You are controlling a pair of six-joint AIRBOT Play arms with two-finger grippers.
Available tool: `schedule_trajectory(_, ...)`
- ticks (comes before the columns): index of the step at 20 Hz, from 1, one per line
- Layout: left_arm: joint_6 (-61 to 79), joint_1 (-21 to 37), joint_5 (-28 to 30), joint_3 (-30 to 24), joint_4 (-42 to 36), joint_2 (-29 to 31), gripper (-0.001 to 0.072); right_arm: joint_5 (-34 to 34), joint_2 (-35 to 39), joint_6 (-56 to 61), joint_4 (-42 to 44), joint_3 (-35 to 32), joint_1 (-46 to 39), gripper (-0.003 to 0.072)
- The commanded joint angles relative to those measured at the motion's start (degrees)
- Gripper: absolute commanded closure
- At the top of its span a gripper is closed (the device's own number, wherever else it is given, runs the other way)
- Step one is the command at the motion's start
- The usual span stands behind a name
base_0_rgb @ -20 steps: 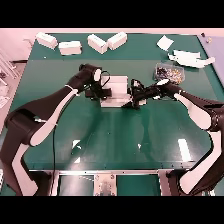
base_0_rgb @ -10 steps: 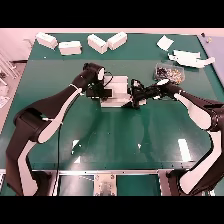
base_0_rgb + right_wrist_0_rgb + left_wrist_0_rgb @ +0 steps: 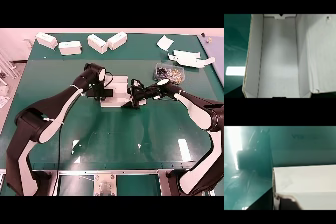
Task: Fold the box and place the chain.
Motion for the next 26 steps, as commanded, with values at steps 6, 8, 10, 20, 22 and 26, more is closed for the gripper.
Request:
schedule_trajectory(6, 1.5, 0.0, 1.6, 0.1, -0.8, 0.0, 0.0391, 0.1, 0.0, -0.1, -0.1, 0.0, 0.0, 0.0129)
schedule_trajectory(8, 1.7, 0.1, 0.9, 1.3, -1.3, 0.1, 0.0086, 0.0, 0.0, -0.1, -0.1, 0.0, 0.0, 0.0129)
schedule_trajectory(10, 2.9, 0.2, -0.9, 3.5, -2.0, 0.1, 0.0086, 0.1, 0.0, -0.1, -0.1, 0.0, 0.0, 0.0129)
schedule_trajectory(20, 35.8, 8.0, -15.8, 7.4, -9.9, 10.3, 0.0086, 0.0, 0.0, -0.1, -0.1, 0.0, 0.0, 0.0129)
schedule_trajectory(22, 44.1, 12.0, -16.5, 7.2, -9.9, 12.1, 0.0086, 0.0, 0.0, -0.1, -0.1, 0.0, 0.0, 0.0129)
schedule_trajectory(26, 46.4, 19.3, -13.1, 3.4, -10.4, 12.2, 0.0087, 0.0, 0.0, -0.1, -0.1, 0.0, 0.0, 0.0128)
